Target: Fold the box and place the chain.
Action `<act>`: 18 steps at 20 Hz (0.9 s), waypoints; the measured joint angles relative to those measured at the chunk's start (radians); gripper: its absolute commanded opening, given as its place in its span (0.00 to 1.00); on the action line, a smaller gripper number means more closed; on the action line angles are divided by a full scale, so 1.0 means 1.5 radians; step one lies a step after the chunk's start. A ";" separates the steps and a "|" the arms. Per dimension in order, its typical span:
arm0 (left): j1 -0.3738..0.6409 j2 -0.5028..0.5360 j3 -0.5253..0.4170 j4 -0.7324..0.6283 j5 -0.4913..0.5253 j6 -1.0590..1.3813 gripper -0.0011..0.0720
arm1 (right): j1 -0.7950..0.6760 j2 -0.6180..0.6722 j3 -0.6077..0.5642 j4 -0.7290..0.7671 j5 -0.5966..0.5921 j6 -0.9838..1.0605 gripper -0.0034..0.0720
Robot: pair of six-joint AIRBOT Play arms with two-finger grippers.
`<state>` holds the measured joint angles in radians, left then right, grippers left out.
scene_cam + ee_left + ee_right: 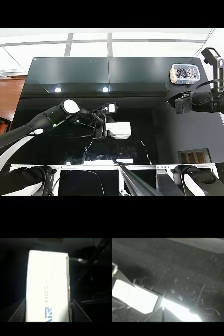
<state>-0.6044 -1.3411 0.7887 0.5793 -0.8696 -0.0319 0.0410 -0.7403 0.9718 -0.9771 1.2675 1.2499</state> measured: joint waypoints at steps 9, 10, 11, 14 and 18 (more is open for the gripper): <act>-0.033 -0.006 0.000 0.045 0.046 0.001 0.97 | 0.000 0.000 0.000 0.000 0.000 0.000 0.06; -0.040 -0.010 0.000 0.046 0.058 0.001 0.97 | 0.000 0.000 0.000 0.000 0.000 0.000 0.06; -0.048 -0.016 0.000 0.047 0.075 0.001 0.97 | 0.000 0.000 0.000 0.000 0.000 0.000 0.06; -0.075 -0.033 0.001 0.063 0.111 0.001 0.56 | 0.000 0.000 0.000 0.000 0.000 0.001 0.06; -0.060 -0.025 0.023 0.124 0.120 -0.071 0.46 | 0.000 0.000 0.000 -0.008 -0.003 0.002 0.06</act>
<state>-0.6945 -1.3781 0.8230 0.7650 -0.6891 -0.1379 0.0410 -0.7403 0.9718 -0.9894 1.2629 1.2522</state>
